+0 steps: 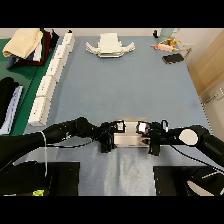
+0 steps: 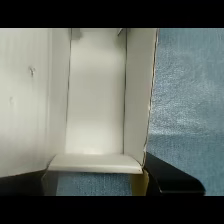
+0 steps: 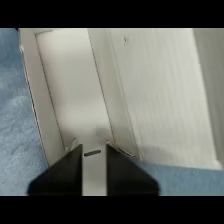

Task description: Fold the box.

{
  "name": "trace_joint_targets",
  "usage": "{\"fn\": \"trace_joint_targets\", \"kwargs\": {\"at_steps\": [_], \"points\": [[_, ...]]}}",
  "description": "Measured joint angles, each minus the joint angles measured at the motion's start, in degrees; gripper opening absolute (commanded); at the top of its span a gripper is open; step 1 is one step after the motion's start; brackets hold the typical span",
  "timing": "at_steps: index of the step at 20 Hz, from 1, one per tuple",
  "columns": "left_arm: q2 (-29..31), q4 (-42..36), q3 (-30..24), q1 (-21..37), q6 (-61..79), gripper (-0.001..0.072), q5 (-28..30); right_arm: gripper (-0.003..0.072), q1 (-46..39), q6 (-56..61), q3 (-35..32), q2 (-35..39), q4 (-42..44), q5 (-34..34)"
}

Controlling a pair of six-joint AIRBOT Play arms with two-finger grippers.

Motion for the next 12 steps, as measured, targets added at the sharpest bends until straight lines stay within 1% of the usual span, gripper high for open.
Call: {"fn": "trace_joint_targets", "kwargs": {"at_steps": [2,4,6,7,10,12], "points": [[0.00,-0.02,0.02,0.00,-0.04,0.0424,-0.02,0.0004,0.04,9.31,0.98,1.25,-4.13,2.62],[0.00,-0.02,0.02,0.00,-0.04,0.0425,0.00,0.0004,0.02,20.74,2.43,2.60,-10.23,6.01],[0.00,0.00,0.02,0.00,0.00,0.0424,-0.02,0.0004,-0.37,33.29,4.00,3.87,-17.70,9.40],[0.00,0.00,0.02,0.00,0.00,0.0425,-0.02,0.0004,-0.92,41.05,5.01,4.42,-22.75,11.13],[0.00,0.00,0.02,0.00,0.02,0.0424,-0.02,0.0004,-4.83,61.88,7.45,5.07,-35.30,17.05],[0.00,0.00,0.02,0.00,0.04,0.0424,-0.02,0.0004,-9.14,70.47,7.82,4.39,-37.29,19.65]]}}
